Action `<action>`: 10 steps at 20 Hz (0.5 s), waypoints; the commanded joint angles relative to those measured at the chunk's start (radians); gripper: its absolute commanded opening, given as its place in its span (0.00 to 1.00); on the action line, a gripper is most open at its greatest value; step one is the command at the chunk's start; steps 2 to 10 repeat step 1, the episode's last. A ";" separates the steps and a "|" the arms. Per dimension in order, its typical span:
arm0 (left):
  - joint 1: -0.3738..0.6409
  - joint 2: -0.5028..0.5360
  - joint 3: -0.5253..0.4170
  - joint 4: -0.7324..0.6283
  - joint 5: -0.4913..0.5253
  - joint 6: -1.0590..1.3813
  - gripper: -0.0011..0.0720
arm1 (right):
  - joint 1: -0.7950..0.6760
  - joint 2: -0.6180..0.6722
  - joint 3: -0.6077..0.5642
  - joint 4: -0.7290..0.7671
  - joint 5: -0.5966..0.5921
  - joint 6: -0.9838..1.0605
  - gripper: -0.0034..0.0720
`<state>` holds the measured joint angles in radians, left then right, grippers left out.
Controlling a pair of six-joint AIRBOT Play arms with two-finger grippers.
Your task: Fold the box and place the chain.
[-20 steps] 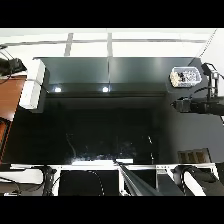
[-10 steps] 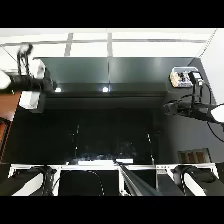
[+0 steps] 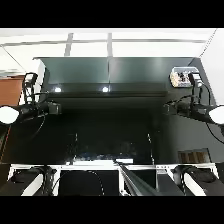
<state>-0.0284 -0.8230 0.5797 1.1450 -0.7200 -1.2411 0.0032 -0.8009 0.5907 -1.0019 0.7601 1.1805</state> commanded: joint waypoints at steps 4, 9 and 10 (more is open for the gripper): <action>-0.001 0.010 -0.013 -0.002 0.009 0.000 0.05 | 0.001 0.000 -0.001 -0.001 -0.002 0.000 0.07; -0.001 0.010 -0.013 -0.002 0.009 0.000 0.05 | 0.001 0.000 -0.001 -0.001 -0.002 0.000 0.07; -0.001 0.010 -0.013 -0.002 0.009 0.000 0.05 | 0.001 0.000 -0.001 -0.001 -0.002 0.000 0.07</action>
